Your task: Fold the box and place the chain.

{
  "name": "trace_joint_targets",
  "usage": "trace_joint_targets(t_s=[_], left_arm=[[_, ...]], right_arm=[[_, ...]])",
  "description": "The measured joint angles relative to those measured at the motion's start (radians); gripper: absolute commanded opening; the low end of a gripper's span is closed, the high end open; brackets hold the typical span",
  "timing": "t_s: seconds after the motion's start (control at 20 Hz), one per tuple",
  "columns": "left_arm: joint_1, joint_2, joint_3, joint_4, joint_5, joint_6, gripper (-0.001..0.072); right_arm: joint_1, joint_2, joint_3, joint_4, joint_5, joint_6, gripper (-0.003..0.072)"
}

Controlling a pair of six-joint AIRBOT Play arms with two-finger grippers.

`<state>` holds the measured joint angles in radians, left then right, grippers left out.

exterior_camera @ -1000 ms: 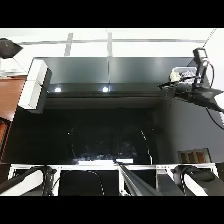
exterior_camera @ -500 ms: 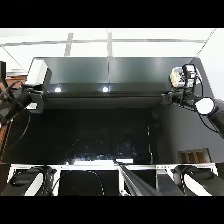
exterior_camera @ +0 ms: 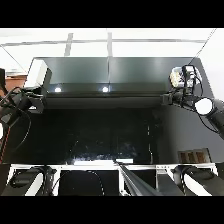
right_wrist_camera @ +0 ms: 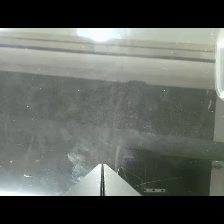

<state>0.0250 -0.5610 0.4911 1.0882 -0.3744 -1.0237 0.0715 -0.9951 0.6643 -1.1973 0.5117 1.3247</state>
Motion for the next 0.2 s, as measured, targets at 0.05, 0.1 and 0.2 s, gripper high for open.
trace_joint_targets(t_s=[0.05,0.1,0.2], left_arm=[[0.0,0.0,-0.001,0.0,0.002,0.0,0.0028],[0.0,0.0,-0.002,0.0,0.002,0.0,0.0027],[0.0,0.0,-0.002,0.0,0.002,0.0,0.0027]], right_arm=[[0.0,0.0,0.0,0.0,0.0,0.0,0.0017],[0.0,0.0,0.0,-0.001,0.0,0.0,0.0018],[0.0,0.0,0.0,-0.002,0.0,0.0,0.0017]])
